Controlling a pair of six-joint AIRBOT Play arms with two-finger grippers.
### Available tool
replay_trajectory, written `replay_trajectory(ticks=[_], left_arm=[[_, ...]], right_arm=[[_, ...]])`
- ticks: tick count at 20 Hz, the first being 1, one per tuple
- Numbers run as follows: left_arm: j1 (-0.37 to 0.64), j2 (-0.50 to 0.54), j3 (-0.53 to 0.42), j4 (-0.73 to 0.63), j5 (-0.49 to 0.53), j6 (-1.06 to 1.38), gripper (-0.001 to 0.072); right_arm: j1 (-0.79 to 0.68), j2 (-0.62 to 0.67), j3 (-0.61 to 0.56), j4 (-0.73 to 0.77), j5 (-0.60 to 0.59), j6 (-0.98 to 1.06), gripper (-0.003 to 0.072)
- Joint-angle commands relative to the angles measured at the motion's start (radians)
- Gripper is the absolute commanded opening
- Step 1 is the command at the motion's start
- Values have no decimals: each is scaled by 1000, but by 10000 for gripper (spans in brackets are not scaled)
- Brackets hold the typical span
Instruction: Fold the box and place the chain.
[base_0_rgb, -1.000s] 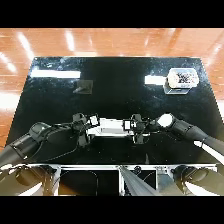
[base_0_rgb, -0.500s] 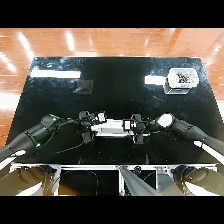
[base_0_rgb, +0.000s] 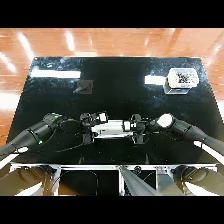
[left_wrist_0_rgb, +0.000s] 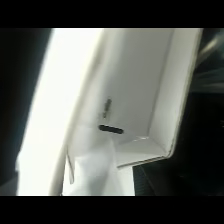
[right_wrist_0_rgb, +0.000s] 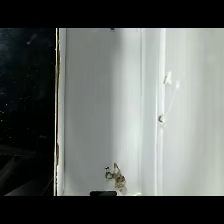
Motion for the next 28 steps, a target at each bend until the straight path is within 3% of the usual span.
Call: replay_trajectory(ticks=[1, 13, 19, 26, 28], left_arm=[[0, -1, 3, -8, 42, -1, 265], [4, 0, 47, 60, 154, -9, 266], [4, 0, 47, 35, 141, -13, 257], [2, 0, 64, -12, 143, -12, 155], [3, 0, 76, 2, 152, -13, 161]], right_arm=[[0, 0, 0, 1, 0, 1, 493], [0, 0, 0, 1, 0, 1, 493], [0, 0, 0, 1, 0, 1, 492], [0, 0, 0, 1, 0, 1, 493], [0, 0, 0, 1, 0, 1, 493]])
